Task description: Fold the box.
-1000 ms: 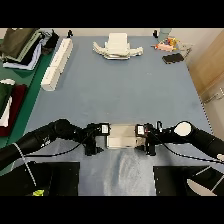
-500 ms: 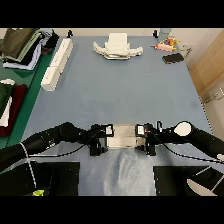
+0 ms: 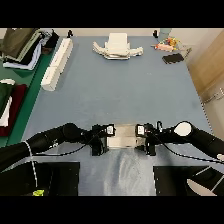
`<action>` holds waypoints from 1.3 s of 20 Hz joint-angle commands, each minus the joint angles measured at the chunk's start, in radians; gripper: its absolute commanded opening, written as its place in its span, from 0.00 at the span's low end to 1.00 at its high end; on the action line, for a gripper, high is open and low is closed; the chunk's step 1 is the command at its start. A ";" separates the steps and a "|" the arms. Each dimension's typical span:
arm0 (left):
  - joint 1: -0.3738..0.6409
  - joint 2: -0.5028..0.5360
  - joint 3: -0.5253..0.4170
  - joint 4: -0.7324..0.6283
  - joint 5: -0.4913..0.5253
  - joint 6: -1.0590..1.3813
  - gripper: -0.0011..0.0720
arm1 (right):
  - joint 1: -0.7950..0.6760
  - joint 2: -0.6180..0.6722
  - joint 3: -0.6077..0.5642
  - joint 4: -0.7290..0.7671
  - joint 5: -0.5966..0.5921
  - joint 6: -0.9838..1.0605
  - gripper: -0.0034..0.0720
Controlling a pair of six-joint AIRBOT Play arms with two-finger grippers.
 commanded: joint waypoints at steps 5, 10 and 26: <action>0.001 -0.006 0.008 -0.031 0.017 0.074 0.97 | 0.000 0.001 0.001 0.000 0.000 0.000 0.71; 0.000 -0.007 0.008 -0.051 0.018 0.096 0.97 | 0.000 0.001 0.001 0.000 0.000 0.000 0.71; -0.040 -0.048 0.009 -0.080 0.015 0.087 0.97 | 0.000 0.001 0.001 0.000 0.000 0.000 0.71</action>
